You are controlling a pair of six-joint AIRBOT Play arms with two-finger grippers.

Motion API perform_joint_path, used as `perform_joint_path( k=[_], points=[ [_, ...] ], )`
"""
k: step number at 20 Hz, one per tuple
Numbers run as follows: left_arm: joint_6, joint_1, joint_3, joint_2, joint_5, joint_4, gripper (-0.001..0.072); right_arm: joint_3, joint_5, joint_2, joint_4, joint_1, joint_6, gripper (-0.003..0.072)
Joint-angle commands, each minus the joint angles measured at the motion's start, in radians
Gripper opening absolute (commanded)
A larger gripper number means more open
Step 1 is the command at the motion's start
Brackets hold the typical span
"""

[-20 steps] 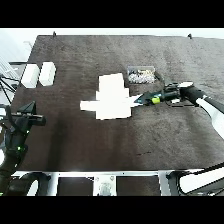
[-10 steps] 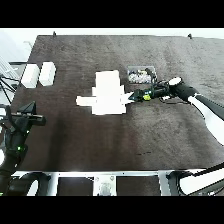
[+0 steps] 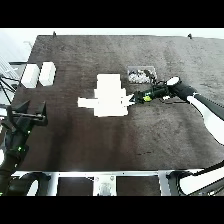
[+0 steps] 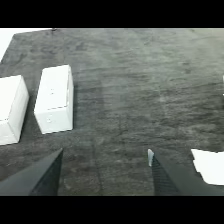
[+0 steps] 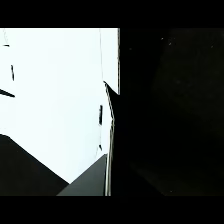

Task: Fold the box and place the chain.

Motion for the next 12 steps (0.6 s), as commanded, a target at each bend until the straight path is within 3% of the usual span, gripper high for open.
perform_joint_path(
  k=[1,5,12],
  points=[
    [-0.021,0.001,0.018,-0.021,-0.062,-0.004,0.0582,-0.008,0.000,0.019,0.036,0.001,0.009,0.0012],
    [-0.021,0.001,0.121,-0.193,-0.069,-0.004,0.0583,-0.008,0.000,0.039,0.040,0.001,0.016,0.0012],
    [-0.041,0.001,0.522,-0.854,-0.301,0.005,0.0582,-0.017,-0.042,0.039,0.065,0.027,0.025,0.0012]
  ],
)
